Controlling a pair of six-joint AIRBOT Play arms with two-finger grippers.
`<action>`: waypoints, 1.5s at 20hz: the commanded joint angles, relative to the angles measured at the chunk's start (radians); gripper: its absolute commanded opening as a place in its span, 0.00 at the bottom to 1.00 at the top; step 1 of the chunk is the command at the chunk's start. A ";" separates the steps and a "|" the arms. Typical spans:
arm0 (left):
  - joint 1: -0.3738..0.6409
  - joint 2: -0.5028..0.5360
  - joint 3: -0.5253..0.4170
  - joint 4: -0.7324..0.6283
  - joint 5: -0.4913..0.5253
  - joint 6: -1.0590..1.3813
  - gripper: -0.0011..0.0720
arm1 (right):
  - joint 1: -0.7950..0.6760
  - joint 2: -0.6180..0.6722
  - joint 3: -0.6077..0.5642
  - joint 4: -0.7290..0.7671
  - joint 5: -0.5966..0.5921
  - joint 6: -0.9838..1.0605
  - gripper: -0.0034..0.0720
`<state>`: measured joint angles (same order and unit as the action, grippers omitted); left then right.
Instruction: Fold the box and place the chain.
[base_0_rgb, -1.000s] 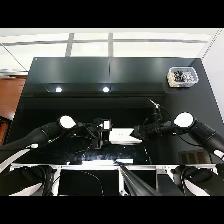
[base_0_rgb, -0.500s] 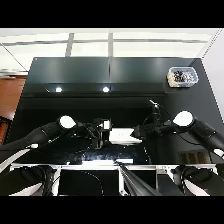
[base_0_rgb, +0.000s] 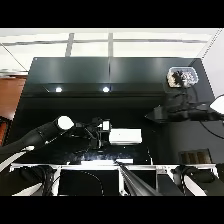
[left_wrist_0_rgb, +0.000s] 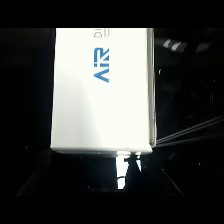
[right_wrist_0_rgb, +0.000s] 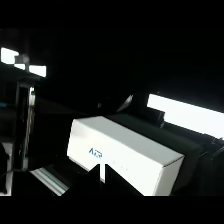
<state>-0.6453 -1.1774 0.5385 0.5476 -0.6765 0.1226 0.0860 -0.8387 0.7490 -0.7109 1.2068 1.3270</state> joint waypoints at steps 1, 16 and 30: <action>0.003 0.077 0.001 0.153 -0.026 -0.196 0.99 | -0.110 0.032 0.025 -0.020 0.058 -0.012 0.10; -0.205 -0.140 0.306 0.152 -0.011 -0.413 0.99 | -0.147 0.032 0.025 -0.087 -0.025 -0.025 0.10; -0.209 -0.169 0.307 0.157 0.005 -0.426 0.99 | -0.198 0.032 0.025 -0.095 -0.026 -0.030 0.10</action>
